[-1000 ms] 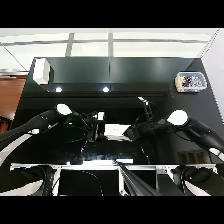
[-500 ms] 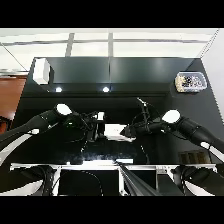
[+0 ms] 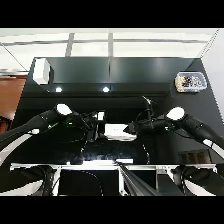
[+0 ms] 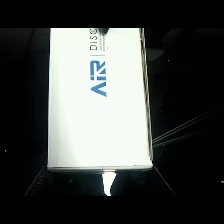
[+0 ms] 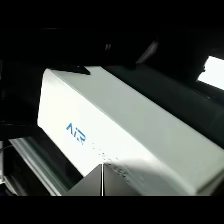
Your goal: Fold the box and place the chain.
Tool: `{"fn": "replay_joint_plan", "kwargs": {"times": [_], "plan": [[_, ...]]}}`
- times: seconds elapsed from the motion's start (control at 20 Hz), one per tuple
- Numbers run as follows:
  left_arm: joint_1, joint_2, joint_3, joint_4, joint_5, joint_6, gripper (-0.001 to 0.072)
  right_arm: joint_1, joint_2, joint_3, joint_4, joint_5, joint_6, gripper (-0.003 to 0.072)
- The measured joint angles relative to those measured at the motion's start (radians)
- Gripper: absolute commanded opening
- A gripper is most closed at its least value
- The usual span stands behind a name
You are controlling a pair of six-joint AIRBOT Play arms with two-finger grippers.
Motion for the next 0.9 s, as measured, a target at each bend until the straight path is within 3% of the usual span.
{"fn": "replay_joint_plan", "kwargs": {"times": [0.15, 0.2, 0.25, 0.6, 0.9], "plan": [[0.0, 0.0, 0.0, 0.001, -0.005, 0.0, 0.0464, -0.072, 0.058, 0.011, 0.007, 0.067, -0.01, 0.0009], [0.002, 0.0, 0.0, 0.001, -0.005, 0.0, 0.0562, -0.107, 0.091, 0.013, 0.006, 0.084, -0.011, 0.0009], [0.003, 0.002, 0.0, 0.002, -0.006, 0.0, 0.0712, -0.145, 0.126, 0.016, 0.006, 0.097, -0.013, 0.0009], [0.007, 0.127, 0.018, 0.116, -0.047, -0.169, 0.0711, -0.492, 0.38, 0.019, -0.155, 0.256, 0.036, 0.0009], [-0.079, 0.164, 0.1, 0.187, -0.063, -0.407, 0.0708, -0.65, 0.451, 0.019, -0.237, 0.298, 0.053, 0.0009]]}}
